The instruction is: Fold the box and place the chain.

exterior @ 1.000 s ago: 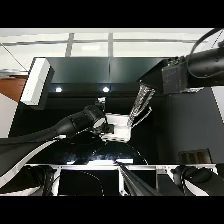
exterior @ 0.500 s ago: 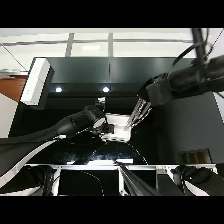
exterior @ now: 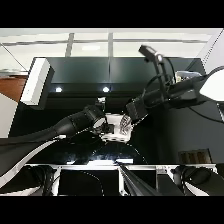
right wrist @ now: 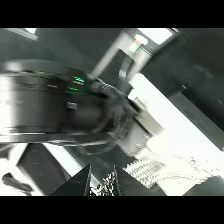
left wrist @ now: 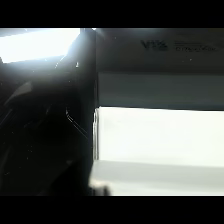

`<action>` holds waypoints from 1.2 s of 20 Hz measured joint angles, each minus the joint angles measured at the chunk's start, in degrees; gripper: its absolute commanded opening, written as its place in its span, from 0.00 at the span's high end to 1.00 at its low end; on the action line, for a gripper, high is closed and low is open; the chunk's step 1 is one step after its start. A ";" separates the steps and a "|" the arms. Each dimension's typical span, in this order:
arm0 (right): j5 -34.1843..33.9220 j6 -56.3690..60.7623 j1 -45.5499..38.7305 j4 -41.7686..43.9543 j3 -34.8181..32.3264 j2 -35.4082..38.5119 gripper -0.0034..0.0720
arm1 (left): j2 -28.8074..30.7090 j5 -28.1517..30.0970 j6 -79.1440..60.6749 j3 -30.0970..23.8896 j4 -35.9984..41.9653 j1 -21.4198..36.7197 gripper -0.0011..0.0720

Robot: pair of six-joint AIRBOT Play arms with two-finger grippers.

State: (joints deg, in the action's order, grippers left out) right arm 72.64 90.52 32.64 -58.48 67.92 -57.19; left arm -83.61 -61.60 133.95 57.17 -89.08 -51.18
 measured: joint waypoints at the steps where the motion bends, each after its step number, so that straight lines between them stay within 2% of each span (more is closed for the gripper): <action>1: -0.66 -0.09 0.17 -0.48 -1.55 -0.02 0.92 | 0.00 0.00 0.00 0.00 0.00 -0.02 0.94; 4: -3.28 -0.39 0.48 -0.90 -6.95 0.00 0.91 | 0.00 0.00 0.02 0.00 -0.02 0.00 0.94; 5: -4.70 -0.68 0.55 -0.24 -8.85 0.00 0.66 | 0.00 0.00 0.00 0.00 0.00 0.00 0.94; 6: -5.95 -0.85 0.59 0.28 -10.75 0.00 0.27 | 0.00 0.00 0.00 0.00 0.00 0.00 0.94; 7: -7.32 -1.11 0.57 0.70 -12.11 -0.02 0.22 | 0.00 0.00 0.00 0.00 -0.02 -0.02 0.94; 11: -8.57 -4.63 -2.75 0.98 -14.78 1.01 0.22 | 0.00 0.00 0.00 0.00 0.00 -0.02 0.94; 14: -6.69 -9.73 -9.92 -0.98 -15.58 3.39 0.22 | 0.00 0.00 0.00 0.00 -0.02 -0.02 0.94; 17: -7.98 -16.24 -17.11 -4.83 -19.23 4.94 0.24 | 0.00 0.00 0.00 0.00 -0.02 -0.02 0.94; 19: -12.31 -20.94 -19.61 -4.87 -24.09 5.38 0.20 | 0.00 0.00 0.02 0.00 -0.02 0.00 0.94; 20: -15.04 -23.37 -20.09 -3.87 -26.75 5.46 0.00 | 0.00 0.11 0.00 -0.02 -0.02 -0.02 0.94; 24: -28.11 -39.12 -17.97 -0.52 -36.11 5.66 0.00 | 0.02 0.57 0.04 -0.02 0.00 0.00 0.94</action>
State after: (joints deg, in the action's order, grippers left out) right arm 44.53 51.40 14.68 -59.00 31.81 -51.53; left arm -83.59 -61.04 133.99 57.14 -89.08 -51.18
